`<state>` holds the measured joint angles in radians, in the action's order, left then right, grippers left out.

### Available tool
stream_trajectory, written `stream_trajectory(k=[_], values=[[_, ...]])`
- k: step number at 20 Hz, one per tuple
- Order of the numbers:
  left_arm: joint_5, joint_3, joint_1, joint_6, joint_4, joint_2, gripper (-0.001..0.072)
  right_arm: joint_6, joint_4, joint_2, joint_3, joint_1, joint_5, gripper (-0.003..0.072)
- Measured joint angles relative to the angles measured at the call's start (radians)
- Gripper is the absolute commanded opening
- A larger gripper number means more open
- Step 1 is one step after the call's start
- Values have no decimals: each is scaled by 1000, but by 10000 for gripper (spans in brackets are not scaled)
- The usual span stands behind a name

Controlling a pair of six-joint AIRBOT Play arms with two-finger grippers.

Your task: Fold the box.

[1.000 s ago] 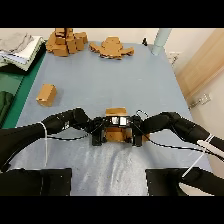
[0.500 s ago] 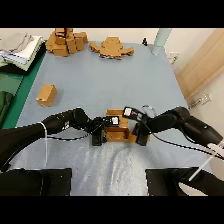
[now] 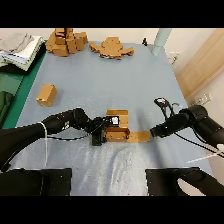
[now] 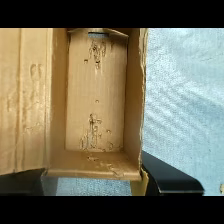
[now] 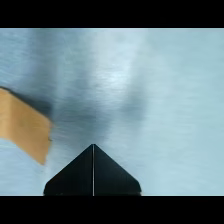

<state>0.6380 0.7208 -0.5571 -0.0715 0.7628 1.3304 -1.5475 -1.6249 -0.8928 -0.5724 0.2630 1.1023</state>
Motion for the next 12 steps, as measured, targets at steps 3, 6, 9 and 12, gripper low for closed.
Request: stream_trajectory(k=[3, 6, 9, 12], values=[[0, 0, 0, 0, 0, 0, 523, -65, -179, -51, 35, 6, -62, 1], [0, 0, 0, 0, 0, 0, 523, -109, -285, -79, 49, 51, -127, 1], [0, 0, 0, 0, 0, 0, 523, -127, -336, -93, 54, 83, -171, 1], [0, 0, 0, 0, 0, 0, 523, -143, -371, -93, 42, 97, -185, 1]])
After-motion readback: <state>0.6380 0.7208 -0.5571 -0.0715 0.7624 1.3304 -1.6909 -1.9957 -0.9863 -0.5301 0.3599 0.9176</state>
